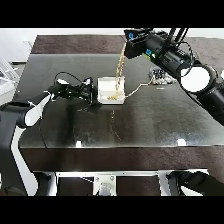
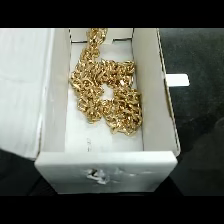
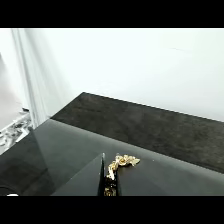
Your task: Fold the box and place the chain.
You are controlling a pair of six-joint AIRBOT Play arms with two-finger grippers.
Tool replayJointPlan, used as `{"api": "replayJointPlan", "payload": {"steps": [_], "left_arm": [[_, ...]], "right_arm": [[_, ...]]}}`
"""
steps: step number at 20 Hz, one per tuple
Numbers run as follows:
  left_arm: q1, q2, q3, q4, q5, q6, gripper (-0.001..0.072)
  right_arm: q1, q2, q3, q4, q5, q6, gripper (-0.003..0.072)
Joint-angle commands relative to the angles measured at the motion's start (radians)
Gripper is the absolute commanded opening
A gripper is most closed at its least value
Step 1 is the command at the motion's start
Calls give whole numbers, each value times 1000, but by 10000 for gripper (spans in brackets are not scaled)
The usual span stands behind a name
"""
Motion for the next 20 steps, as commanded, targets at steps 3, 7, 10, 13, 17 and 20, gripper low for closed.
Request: {"api": "replayJointPlan", "payload": {"steps": [3,7,10,13,17,20], "left_arm": [[0,0,1,0,0,0,542],[0,0,0,0,0,0,543],[0,0,0,0,0,0,542],[0,0,0,0,0,0,542],[0,0,1,0,0,0,542],[0,0,1,0,0,0,542]], "right_arm": [[35,-27,-2,-2,-2,5,3],[42,-91,-7,-2,17,12,3],[42,-123,-38,-2,16,38,3],[42,-167,-83,-2,16,64,3],[40,-270,-135,-2,13,64,3],[40,-369,-135,-2,13,64,3]]}}
